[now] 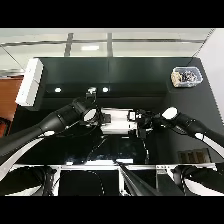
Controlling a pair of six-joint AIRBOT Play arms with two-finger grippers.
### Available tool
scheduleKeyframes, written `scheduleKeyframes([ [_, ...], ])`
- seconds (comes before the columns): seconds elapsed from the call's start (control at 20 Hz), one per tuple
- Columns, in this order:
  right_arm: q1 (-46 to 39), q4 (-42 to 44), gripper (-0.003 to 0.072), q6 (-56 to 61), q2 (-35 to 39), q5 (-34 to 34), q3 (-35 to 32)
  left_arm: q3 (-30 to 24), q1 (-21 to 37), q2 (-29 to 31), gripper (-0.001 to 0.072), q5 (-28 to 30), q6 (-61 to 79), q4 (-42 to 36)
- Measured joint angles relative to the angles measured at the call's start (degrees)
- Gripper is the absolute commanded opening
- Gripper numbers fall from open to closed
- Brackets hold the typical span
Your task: Fold the box and place the chain.
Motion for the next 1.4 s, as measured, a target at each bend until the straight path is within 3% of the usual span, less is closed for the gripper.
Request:
scheduleKeyframes([
  [0.35, 0.00, -0.02, 0.0477, -0.02, 0.00, 0.02, 0.00, -1.14, -0.59, -1.79, 0.0397, 1.99, -2.62, -0.42],
  [0.7, 0.00, -0.02, 0.0478, 0.02, 0.00, 0.04, 0.00, 1.86, -1.33, -4.90, 0.0336, 1.97, -2.21, -0.76],
  [0.85, 0.00, -0.02, 0.0478, 0.02, 0.00, 0.04, 0.00, 2.54, -1.66, -5.55, 0.0026, 1.75, -1.66, -0.85],
  [1.2, 0.00, -0.02, 0.0482, -0.09, 0.00, -0.02, 0.00, 2.93, -1.86, -6.23, 0.0026, 1.20, -1.18, -0.81],
  [1.25, 0.00, -0.02, 0.0611, -0.07, 0.00, -0.02, 0.00, 2.93, -1.86, -6.27, 0.0026, 1.18, -0.98, -0.83],
  [1.3, 0.00, 0.02, 0.0652, 0.15, 0.00, 0.00, 0.00, 2.93, -1.86, -6.29, 0.0026, 1.11, -0.76, -0.83],
  [1.4, 0.00, -0.09, 0.0652, 0.44, 0.07, 0.17, 0.00, 2.93, -1.86, -6.34, 0.0026, 1.01, -0.22, -0.87],
])
